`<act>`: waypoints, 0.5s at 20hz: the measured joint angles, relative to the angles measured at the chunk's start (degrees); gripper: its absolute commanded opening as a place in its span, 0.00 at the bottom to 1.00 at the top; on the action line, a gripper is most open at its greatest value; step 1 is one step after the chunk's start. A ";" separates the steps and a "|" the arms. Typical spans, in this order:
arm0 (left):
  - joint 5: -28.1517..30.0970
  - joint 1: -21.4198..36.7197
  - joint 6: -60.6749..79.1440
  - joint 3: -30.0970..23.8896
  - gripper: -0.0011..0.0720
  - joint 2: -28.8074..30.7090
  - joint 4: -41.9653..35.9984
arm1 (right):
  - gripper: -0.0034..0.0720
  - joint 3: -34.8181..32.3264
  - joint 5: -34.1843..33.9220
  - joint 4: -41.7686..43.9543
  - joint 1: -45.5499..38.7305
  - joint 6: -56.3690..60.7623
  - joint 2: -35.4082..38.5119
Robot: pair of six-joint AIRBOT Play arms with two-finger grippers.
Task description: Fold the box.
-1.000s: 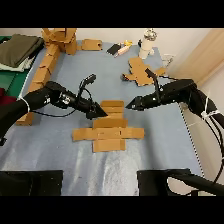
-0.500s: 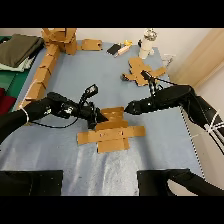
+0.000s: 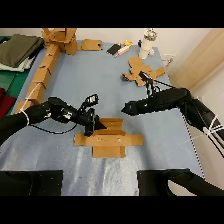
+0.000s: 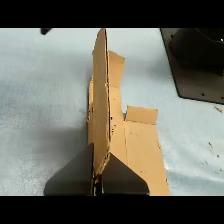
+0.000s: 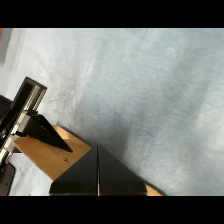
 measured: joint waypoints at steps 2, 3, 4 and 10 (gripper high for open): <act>-0.35 0.00 0.13 -0.22 0.03 0.00 0.63 | 0.05 0.00 0.11 -0.02 0.09 0.17 0.00; -0.46 0.00 0.15 -0.33 0.03 0.00 1.03 | 0.05 0.00 0.15 -0.04 0.11 0.17 0.00; -0.48 0.00 0.15 -0.50 0.03 0.02 1.31 | 0.05 0.00 0.33 -0.04 0.07 0.17 0.00; -0.68 0.00 0.07 -1.60 0.03 0.02 1.70 | 0.05 -0.02 0.94 -0.55 0.07 0.17 0.00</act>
